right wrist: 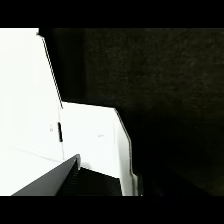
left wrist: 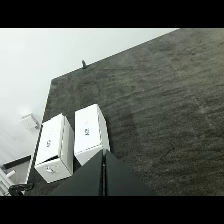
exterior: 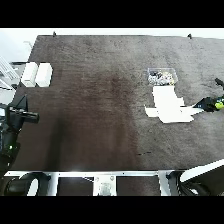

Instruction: Fold the box and place the chain.

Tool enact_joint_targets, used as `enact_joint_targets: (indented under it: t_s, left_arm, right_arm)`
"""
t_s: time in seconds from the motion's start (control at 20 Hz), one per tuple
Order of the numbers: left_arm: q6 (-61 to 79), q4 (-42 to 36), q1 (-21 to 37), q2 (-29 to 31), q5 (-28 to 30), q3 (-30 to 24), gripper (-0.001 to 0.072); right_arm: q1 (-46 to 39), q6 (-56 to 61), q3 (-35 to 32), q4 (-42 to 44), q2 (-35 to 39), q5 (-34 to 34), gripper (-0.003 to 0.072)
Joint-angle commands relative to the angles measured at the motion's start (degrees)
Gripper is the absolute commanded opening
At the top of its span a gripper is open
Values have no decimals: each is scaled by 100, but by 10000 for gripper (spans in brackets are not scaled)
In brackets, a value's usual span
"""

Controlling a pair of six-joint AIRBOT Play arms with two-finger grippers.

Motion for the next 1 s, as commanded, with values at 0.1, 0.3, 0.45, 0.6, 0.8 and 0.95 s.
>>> enact_joint_targets:
  t_s: [0.1, 0.3, 0.45, 0.6, 0.8, 0.95]
  left_arm:
    - [0, 2, 2, 2, 2, 0, 22]
    - [0, 2, 2, 2, 0, 0, 22]
    - [0, 2, 2, 2, 0, 0, 22]
    - [0, 2, 2, 2, 2, 0, 22]
    - [2, 2, 2, 2, 4, 0, 22]
    - [0, 2, 2, 2, 4, 0, 22]
  right_arm:
    - [9, -103, 2, 411, -243, 365, 420]
    - [52, -326, -4, 603, -382, 612, 265]
    - [37, -599, -83, 1320, -358, 1014, 12]
    - [50, -592, -953, 1631, 46, 890, 8]
    - [496, -723, -2583, 2712, 728, 83, 8]
    - [1550, -741, -3117, 3338, 990, -140, 8]
